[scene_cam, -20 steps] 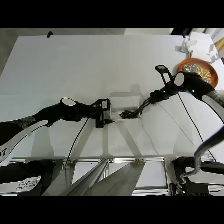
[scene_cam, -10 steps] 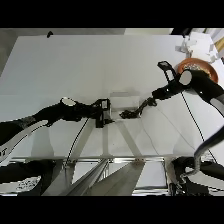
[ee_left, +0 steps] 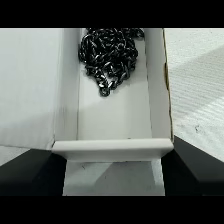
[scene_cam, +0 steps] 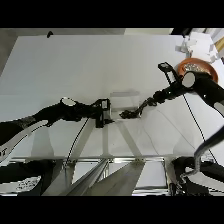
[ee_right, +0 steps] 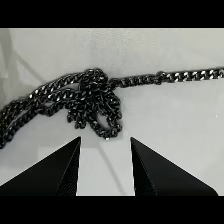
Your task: Fold the box and place the chain.
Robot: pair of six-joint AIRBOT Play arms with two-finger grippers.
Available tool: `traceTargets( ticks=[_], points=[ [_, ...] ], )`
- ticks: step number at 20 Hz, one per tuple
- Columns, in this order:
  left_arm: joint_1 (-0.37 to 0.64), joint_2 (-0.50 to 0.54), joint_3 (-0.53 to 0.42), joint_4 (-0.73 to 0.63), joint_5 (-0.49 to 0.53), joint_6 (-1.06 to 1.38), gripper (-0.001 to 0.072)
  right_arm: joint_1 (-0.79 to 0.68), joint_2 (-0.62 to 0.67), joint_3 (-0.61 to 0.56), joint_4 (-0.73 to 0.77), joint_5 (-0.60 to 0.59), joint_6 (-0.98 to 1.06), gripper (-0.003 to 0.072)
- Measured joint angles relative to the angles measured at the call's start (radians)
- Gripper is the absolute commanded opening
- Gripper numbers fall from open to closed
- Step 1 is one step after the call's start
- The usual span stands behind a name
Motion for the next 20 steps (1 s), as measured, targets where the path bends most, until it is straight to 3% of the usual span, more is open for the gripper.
traceTargets(
  ticks=[3, 5, 13, 16, 20],
  points=[
    [0.000, 0.000, 0.000, 0.000, 0.000, 0.000, 0.0011, 0.000, -0.027, -0.014, 0.003, -0.027, -0.038, 0.0338],
    [0.000, 0.000, 0.000, 0.000, 0.000, 0.000, 0.0011, 0.000, -0.051, -0.018, 0.005, -0.038, -0.063, 0.0275],
    [0.000, 0.000, 0.000, 0.000, 0.000, 0.000, 0.0011, 0.000, -0.102, -0.022, 0.006, -0.073, -0.092, 0.0216],
    [0.000, 0.000, 0.000, 0.000, 0.000, 0.000, 0.0011, 0.000, -0.121, -0.022, 0.007, -0.077, -0.095, 0.0016],
    [0.000, 0.000, 0.000, 0.000, 0.000, 0.000, 0.0011, 0.000, -0.125, -0.022, 0.010, -0.076, -0.095, 0.0010]
  ],
)
